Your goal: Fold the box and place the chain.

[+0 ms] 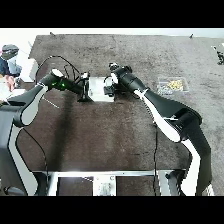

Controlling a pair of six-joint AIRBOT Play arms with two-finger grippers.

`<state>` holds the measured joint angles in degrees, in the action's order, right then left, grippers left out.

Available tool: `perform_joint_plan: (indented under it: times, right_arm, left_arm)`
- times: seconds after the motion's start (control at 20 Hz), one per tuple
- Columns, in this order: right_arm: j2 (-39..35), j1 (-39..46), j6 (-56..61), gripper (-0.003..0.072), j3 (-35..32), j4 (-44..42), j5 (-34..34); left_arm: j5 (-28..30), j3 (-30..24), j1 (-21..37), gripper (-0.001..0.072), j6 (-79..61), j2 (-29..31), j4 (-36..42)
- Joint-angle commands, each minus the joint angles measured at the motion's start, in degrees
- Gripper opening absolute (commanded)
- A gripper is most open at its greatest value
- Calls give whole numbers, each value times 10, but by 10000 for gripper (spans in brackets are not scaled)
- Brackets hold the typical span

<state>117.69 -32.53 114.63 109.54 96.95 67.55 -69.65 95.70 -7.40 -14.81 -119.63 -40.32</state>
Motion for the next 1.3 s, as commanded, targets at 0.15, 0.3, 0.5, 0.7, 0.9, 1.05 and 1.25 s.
perform_joint_plan:
  times: [0.15,0.3,0.5,0.7,0.9,1.05,1.25]
  right_arm:
    - [10,-5,23,398,5,3,-6]
    - [12,-9,24,222,5,3,-7]
    - [12,-10,24,221,5,-3,-9]
    - [13,-10,27,186,5,0,-9]
    - [14,-10,33,123,5,6,-24]
    - [17,-10,36,28,5,4,-27]
    - [17,-10,42,11,5,4,-30]
  left_arm:
    - [0,0,0,344,0,0,0]
    - [0,0,0,344,0,0,0]
    - [0,0,0,344,0,0,0]
    - [0,0,0,344,0,0,0]
    - [0,0,0,344,0,0,0]
    - [0,0,0,344,0,0,0]
    - [0,0,0,345,0,0,0]
